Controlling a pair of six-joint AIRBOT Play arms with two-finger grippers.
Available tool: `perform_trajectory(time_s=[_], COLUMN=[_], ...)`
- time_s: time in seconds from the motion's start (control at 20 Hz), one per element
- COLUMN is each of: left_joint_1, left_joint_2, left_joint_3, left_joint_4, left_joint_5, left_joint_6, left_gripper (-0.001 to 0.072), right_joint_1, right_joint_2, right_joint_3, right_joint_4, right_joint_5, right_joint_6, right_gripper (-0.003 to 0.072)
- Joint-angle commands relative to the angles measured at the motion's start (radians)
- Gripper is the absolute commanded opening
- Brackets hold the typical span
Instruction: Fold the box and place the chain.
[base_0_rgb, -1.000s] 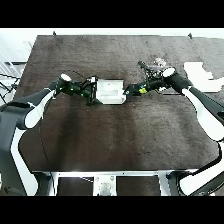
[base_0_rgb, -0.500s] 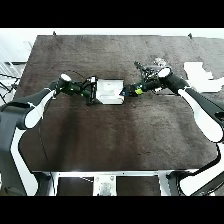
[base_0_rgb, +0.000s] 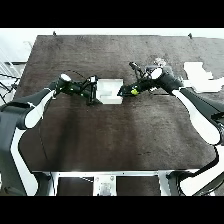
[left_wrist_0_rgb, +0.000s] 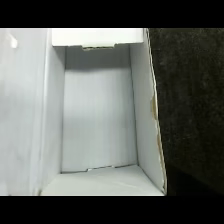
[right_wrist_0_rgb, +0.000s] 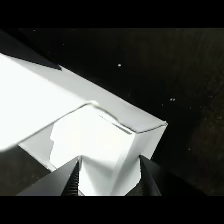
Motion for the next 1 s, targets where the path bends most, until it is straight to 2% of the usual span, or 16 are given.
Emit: perform_trajectory(time_s=[0.0, 0.35, 0.5, 0.95], left_joint_1=[0.000, 0.000, 0.000, 0.000], left_joint_2=[0.001, 0.001, 0.001, 0.001], left_joint_3=[0.000, 0.000, 0.000, 0.000], left_joint_4=[0.000, 0.000, 0.000, 0.000], left_joint_5=[-0.001, 0.001, 0.001, 0.002], left_joint_6=[0.003, -0.013, -0.013, -0.013], left_gripper=[0.0491, 0.0491, 0.0491, 0.0490], right_joint_1=[0.027, 0.063, 0.108, 0.166], right_joint_2=[-0.001, -0.011, -0.029, -0.134], right_joint_3=[0.017, 0.063, 0.130, 0.328], right_joint_4=[-0.090, -0.325, -0.438, -0.636], right_joint_5=[-0.032, -0.028, -0.021, 0.239], right_joint_6=[0.085, 0.372, 0.478, 0.603], right_gripper=[0.0434, 0.0422, 0.0370, 0.0371])
